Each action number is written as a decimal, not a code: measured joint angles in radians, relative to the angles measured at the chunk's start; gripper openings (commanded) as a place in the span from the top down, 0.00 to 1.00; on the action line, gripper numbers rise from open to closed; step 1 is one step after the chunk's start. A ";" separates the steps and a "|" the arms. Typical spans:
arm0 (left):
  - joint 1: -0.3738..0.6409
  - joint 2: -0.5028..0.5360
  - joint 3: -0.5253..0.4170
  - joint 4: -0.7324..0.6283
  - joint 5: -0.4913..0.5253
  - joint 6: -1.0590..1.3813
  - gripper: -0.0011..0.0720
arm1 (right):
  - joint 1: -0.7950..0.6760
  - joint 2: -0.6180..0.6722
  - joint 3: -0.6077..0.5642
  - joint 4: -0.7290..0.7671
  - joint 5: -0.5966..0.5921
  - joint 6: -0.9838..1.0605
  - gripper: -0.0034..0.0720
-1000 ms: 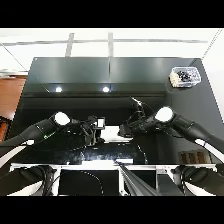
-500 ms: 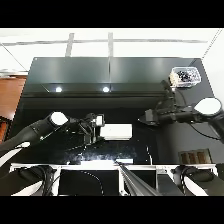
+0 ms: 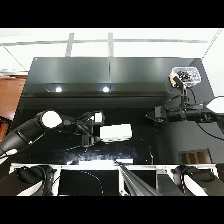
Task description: Fold the box and place the chain.
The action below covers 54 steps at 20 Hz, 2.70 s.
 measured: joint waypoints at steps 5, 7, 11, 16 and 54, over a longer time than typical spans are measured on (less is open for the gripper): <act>-0.103 -0.106 0.116 0.063 0.024 -0.184 0.01 | -0.004 0.000 0.000 -0.001 -0.003 -0.009 0.91; -0.141 -0.141 0.138 0.076 0.050 -0.229 0.01 | -0.004 0.000 0.000 -0.001 -0.006 -0.011 0.91; -0.189 -0.179 0.157 0.083 0.108 -0.271 0.01 | -0.004 0.000 0.000 -0.001 -0.019 -0.011 0.91; -0.209 -0.195 0.163 0.089 0.141 -0.286 0.01 | -0.004 0.000 0.000 -0.001 -0.035 -0.012 0.91; 0.812 -0.678 0.869 0.326 -0.031 -0.646 0.58 | -0.003 0.000 0.000 0.046 -0.060 0.001 0.91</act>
